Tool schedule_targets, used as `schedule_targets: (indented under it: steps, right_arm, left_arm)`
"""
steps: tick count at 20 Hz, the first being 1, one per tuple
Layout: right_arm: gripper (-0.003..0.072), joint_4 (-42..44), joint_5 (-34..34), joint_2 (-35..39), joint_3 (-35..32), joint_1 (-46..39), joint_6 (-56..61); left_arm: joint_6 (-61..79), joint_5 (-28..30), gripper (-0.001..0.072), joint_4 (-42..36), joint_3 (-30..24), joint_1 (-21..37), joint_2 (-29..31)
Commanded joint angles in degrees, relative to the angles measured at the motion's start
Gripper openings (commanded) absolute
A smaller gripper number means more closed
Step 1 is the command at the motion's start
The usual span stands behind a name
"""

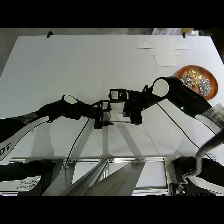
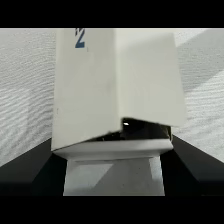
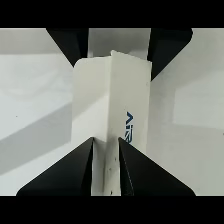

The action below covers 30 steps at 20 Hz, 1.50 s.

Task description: Fold the box and place the chain.

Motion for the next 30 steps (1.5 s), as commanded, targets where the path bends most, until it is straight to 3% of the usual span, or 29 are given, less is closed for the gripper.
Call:
schedule_targets:
  steps: [1,8,15,18,20,22,25,26,28,30]
  right_arm:
    - [0.0149,-0.55,-0.39,-0.09,-0.28,-0.04,0.0]
    - [0.0099,-0.79,-4.39,-0.07,-2.01,-0.04,0.04]
    - [0.0101,-0.5,-2.25,-0.09,-3.23,0.39,0.42]
    - [0.0122,-0.5,-1.81,-0.09,-4.72,2.14,0.39]
    - [0.0228,-0.52,-1.81,0.02,-4.79,2.21,0.42]
    - [0.0275,-0.57,-1.81,0.79,-4.79,2.14,0.42]
    - [0.0274,-0.57,-2.45,3.23,-4.76,2.14,0.42]
    - [0.0257,-0.57,-2.97,3.98,-4.76,2.14,0.42]
    - [0.0047,-1.29,-3.17,4.42,-4.79,2.14,0.37]
    - [0.0015,-3.17,-3.17,4.0,-4.83,2.14,0.44]
  left_arm:
    - [0.07,0.0,0.003,0.02,-0.02,0.02,0.0]
    - [0.07,-0.02,0.003,0.02,-0.02,0.02,0.02]
    - [0.07,-0.02,0.003,0.02,-0.02,0.02,0.0]
    - [0.09,-0.02,0.003,0.02,-0.02,0.02,0.0]
    - [0.07,0.0,0.003,0.02,-0.02,0.02,0.02]
    - [0.07,-0.02,0.003,0.02,-0.02,0.02,0.0]
    - [0.07,0.0,0.003,0.02,-0.02,0.02,0.02]
    - [0.07,0.0,0.003,0.02,-0.02,0.02,0.02]
    - [0.07,0.0,0.003,0.02,-0.02,0.02,0.0]
    - [0.07,0.0,0.003,0.02,-0.02,0.02,0.0]
